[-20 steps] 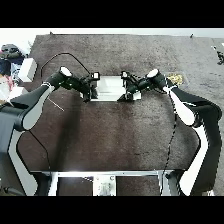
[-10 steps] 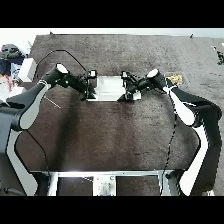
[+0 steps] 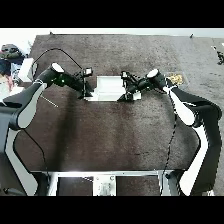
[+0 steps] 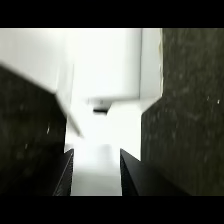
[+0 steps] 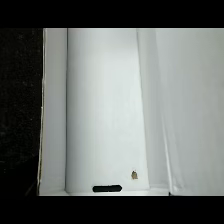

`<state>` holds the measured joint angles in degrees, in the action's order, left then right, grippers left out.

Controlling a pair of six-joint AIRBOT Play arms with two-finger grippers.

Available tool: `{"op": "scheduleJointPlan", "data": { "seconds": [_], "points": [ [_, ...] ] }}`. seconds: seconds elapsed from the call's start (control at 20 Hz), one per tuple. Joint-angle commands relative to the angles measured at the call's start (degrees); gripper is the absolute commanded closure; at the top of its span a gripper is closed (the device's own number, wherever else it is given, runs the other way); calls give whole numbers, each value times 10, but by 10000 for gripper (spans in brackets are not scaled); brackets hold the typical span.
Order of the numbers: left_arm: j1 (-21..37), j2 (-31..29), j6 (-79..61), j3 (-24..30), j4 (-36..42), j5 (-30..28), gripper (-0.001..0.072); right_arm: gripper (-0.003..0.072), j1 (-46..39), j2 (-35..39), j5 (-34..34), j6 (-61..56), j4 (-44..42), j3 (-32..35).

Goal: Fold the box and place the chain.

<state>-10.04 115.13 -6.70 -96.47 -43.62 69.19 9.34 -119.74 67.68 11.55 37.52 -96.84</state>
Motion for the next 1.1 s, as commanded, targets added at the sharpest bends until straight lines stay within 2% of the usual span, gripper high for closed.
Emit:
{"op": "scheduleJointPlan", "data": {
  "seconds": [0.0, 0.1, 0.15, 0.95, 1.0, 1.05],
  "points": [
    [-9, 7, -13, 0, 20, -10, 399, 270, 0, 0, 0, 0, 0, 0],
    [-14, 11, -13, 0, 20, -11, 535, 270, 0, 0, 0, 0, 0, 0],
    [-16, 12, -13, 1, 20, -13, 545, 270, 0, 0, 0, 0, 0, 0],
    [-40, 27, -43, 1, 87, -26, 544, 270, 0, 0, 0, 0, 0, 0],
    [-40, 27, -43, 1, 87, -25, 521, 270, 0, 0, 0, 0, 0, 0],
    [-40, 27, -43, 1, 88, -24, 379, 270, 0, 0, 0, 0, 0, 0]
  ]
}}
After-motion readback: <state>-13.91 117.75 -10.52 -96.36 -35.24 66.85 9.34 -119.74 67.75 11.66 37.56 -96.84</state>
